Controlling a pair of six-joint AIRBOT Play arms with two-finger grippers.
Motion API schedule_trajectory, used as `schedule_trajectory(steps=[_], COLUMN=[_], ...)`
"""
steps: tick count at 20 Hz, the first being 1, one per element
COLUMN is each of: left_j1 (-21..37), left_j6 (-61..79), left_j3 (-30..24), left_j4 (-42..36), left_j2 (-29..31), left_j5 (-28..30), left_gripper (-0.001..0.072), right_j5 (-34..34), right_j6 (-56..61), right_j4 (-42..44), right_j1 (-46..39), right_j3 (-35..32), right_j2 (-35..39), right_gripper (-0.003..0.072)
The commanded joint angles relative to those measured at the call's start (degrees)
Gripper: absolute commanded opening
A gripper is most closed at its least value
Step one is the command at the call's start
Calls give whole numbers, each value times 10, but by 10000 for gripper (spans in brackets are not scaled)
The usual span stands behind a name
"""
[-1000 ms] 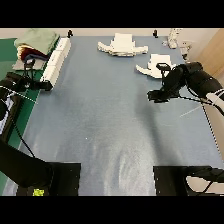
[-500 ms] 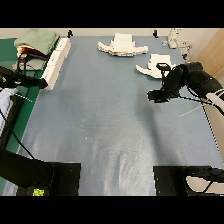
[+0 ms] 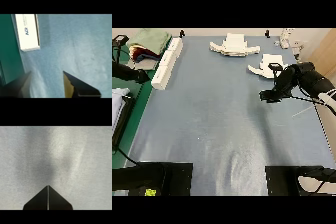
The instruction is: Fold the box.
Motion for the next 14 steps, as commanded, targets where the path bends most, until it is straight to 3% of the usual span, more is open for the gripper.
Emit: schedule_trajectory(steps=[1,2,6,11,14], left_j1=[-27,-43,-153,-332,-408], left_j6=[-59,-75,-150,-212,-226], left_j3=[1,0,-40,-171,-239], left_j4=[-18,-28,-35,-35,-34], left_j2=[37,37,38,38,37], left_j5=[-108,-137,-165,-63,8], left_gripper=[64,13,9,9,10], right_j5=[0,0,0,0,0], right_j6=[0,0,0,0,0], right_j4=[0,0,0,0,0], right_j1=[0,0,0,0,0], right_j3=[0,0,0,0,0], right_j2=[0,0,0,0,0], right_gripper=[18,18,18,18,18])
